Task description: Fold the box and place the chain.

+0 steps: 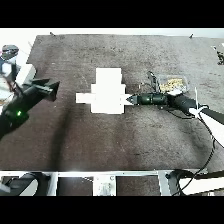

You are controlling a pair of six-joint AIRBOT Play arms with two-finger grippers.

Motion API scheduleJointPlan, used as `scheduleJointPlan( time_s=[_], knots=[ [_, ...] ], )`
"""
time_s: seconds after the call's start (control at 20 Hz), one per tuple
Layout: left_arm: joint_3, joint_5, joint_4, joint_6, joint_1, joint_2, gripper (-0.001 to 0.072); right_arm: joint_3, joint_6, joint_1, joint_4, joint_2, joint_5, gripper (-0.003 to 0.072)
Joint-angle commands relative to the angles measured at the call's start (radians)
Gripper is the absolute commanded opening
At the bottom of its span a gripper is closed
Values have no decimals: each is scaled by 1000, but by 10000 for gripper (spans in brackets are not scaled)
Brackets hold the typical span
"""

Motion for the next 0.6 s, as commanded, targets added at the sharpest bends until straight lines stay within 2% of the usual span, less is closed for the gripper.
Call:
scheduleJointPlan(
  time_s=[0.0, 0.2, 0.25, 0.45, 0.55],
  knots=[
    [224, -202, 28, -4, 0, -307, 497, 5, -40, 1, -20, -1, 0, 10],
    [547, -455, 240, -135, 0, -613, 500, 5, -72, 1, -17, -1, -4, 10],
    [636, -526, 283, -177, 0, -683, 562, 5, -73, 1, -17, -1, -9, 10],
    [932, -700, 378, -300, 0, -894, 581, 5, -97, 1, -17, -1, -30, 10],
    [1038, -763, 395, -325, -3, -971, 580, 5, -97, 1, -16, -1, -30, 10]
  ],
)
